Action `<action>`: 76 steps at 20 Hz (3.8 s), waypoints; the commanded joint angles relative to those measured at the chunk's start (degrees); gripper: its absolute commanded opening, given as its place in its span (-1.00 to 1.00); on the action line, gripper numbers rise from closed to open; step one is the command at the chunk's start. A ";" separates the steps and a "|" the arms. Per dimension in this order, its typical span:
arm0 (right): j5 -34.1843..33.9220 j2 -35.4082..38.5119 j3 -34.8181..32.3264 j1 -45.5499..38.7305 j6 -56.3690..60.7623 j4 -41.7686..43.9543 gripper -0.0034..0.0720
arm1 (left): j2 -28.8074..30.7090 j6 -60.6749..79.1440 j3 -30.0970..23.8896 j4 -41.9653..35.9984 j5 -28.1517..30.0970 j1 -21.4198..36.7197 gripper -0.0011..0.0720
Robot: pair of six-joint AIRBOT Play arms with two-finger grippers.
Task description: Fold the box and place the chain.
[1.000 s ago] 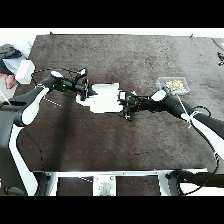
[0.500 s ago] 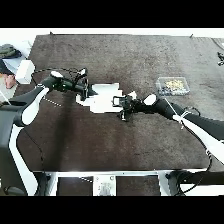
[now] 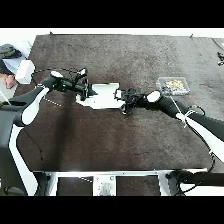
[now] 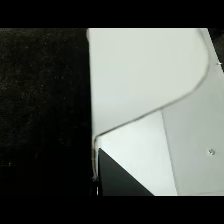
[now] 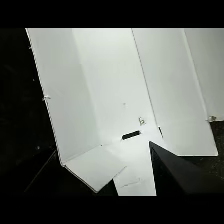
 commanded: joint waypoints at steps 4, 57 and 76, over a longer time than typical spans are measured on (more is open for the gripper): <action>2.05 -0.76 4.24 -1.62 -0.59 0.74 0.67 | -0.04 0.00 0.00 0.02 -0.02 0.04 -0.94; 32.33 -23.19 29.79 -8.83 -1.92 2.67 0.67 | -0.04 0.02 0.00 0.00 0.15 0.04 -0.94; 34.80 -28.63 35.74 -7.39 -3.21 6.73 0.66 | -0.04 0.00 0.00 0.00 0.15 0.04 -0.94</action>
